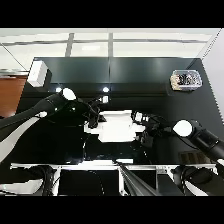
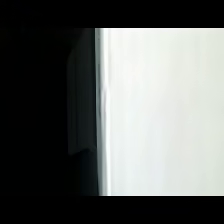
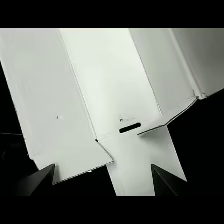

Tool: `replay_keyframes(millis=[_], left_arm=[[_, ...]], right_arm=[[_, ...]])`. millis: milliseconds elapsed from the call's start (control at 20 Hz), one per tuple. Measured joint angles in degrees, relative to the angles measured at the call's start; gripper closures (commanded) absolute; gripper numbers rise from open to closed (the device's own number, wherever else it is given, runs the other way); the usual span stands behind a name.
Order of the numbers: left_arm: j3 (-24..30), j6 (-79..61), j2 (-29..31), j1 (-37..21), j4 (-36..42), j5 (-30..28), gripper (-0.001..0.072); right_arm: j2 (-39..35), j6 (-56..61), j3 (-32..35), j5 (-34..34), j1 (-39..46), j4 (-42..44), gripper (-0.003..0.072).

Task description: Fold the box and place the chain.

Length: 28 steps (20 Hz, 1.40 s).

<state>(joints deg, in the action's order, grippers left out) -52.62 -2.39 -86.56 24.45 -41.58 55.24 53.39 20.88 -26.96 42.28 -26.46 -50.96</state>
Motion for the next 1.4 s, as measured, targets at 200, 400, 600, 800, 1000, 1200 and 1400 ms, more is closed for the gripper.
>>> replay_keyframes(millis=[200,400,600,800,1000,1200,1400], left_arm=[[0.0,0.3,-0.2,0.3,-0.9,-1.3,0.0687],[0.0,0.3,-0.3,0.5,-1.5,-1.9,0.0687],[0.0,0.3,-0.3,0.5,-1.7,-2.1,0.0687],[0.0,0.2,-0.3,0.5,-1.9,-2.3,0.0687],[0.0,-0.1,-0.3,0.8,-2.1,-2.3,0.0687],[0.0,-1.5,-0.3,2.5,-3.7,-3.2,0.0686],[0.0,-1.7,-0.3,3.0,-4.4,-3.2,0.0686]], right_arm=[[1.2,-4.6,0.7,-0.8,-0.9,-0.3,-0.0013],[1.6,-9.5,0.9,-0.9,-1.1,-1.3,-0.0013],[1.7,-11.1,0.9,-0.5,-1.1,-3.1,-0.0013],[1.7,-11.7,0.9,1.7,-1.1,-5.1,-0.0013],[1.9,-11.9,0.9,2.6,-1.1,-4.0,-0.0012],[3.4,-12.2,0.9,0.4,-1.1,1.6,-0.0012],[4.2,-13.2,0.9,-1.5,-1.3,7.7,-0.0012]])
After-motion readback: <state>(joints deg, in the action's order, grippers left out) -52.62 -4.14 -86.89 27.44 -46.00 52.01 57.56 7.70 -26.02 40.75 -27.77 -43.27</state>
